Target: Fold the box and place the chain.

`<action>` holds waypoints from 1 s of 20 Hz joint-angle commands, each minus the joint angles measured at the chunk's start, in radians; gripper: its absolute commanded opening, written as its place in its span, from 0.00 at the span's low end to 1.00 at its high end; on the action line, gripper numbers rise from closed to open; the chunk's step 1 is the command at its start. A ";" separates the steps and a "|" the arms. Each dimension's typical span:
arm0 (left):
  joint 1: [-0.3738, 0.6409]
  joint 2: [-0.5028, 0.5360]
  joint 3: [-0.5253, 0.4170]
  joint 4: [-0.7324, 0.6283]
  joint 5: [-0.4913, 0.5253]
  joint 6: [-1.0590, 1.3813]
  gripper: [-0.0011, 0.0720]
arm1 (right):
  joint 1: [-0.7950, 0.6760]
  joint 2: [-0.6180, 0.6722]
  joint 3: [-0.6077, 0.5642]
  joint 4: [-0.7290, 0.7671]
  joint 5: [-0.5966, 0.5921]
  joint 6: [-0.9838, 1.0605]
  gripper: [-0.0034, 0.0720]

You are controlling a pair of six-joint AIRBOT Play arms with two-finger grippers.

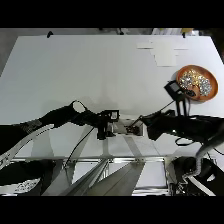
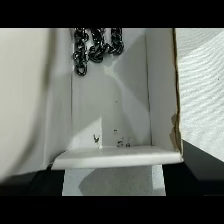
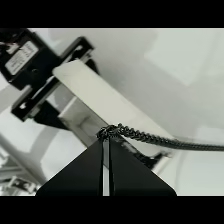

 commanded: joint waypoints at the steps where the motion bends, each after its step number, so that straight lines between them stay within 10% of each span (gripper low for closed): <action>1: 0.001 0.001 0.000 0.000 0.001 0.000 0.25 | 0.002 0.114 -0.001 -0.178 0.074 0.129 0.07; 6: 0.001 0.001 0.000 0.000 0.001 0.000 0.25 | 0.003 0.158 -0.001 -0.082 0.224 0.141 0.07; 20: 0.001 0.001 0.000 0.000 0.001 0.000 0.25 | 0.223 -0.206 -0.004 0.070 -0.101 0.062 0.07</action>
